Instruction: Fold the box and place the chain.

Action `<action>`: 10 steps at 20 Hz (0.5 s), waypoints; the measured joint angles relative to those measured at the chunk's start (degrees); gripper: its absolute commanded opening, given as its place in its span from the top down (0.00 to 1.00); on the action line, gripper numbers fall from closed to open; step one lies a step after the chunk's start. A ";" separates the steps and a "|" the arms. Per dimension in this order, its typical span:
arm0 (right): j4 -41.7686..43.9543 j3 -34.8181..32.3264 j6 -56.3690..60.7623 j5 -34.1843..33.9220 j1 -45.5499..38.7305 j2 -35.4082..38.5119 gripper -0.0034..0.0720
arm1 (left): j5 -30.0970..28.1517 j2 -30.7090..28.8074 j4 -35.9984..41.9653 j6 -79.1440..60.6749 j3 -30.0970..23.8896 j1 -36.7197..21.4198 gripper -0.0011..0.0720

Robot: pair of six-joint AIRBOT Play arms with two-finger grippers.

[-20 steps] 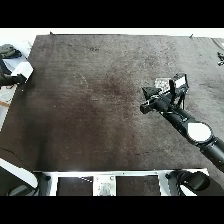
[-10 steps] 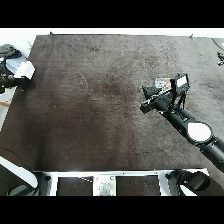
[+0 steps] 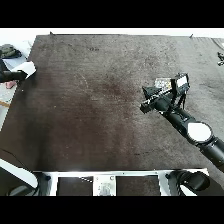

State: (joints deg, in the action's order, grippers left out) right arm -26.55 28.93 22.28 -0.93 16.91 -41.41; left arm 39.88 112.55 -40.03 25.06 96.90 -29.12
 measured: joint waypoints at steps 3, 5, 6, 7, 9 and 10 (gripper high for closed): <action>0.02 0.00 0.00 0.02 0.00 0.00 0.98 | 0.50 -0.55 -0.26 0.74 0.17 0.00 0.00; 0.04 0.00 0.00 0.00 0.00 0.00 0.98 | 0.87 -0.66 -0.44 1.49 0.22 0.00 0.00; 0.02 0.00 0.00 0.00 0.00 0.00 0.98 | 0.96 -0.79 -0.46 1.66 0.22 0.00 0.00; 0.02 0.00 0.00 0.00 0.00 0.00 0.98 | 0.96 -0.96 -0.42 1.88 0.26 0.00 0.00; 0.02 0.00 0.00 0.00 0.00 0.00 0.98 | 1.18 -1.62 -0.15 2.01 0.42 0.00 0.00; 0.02 0.02 0.00 0.02 0.00 0.00 0.98 | 1.33 -2.23 0.52 2.10 0.74 0.00 0.08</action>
State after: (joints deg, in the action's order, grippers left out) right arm -26.52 28.95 22.28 -0.91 16.91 -41.41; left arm 41.21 110.32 -39.51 27.16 97.65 -29.12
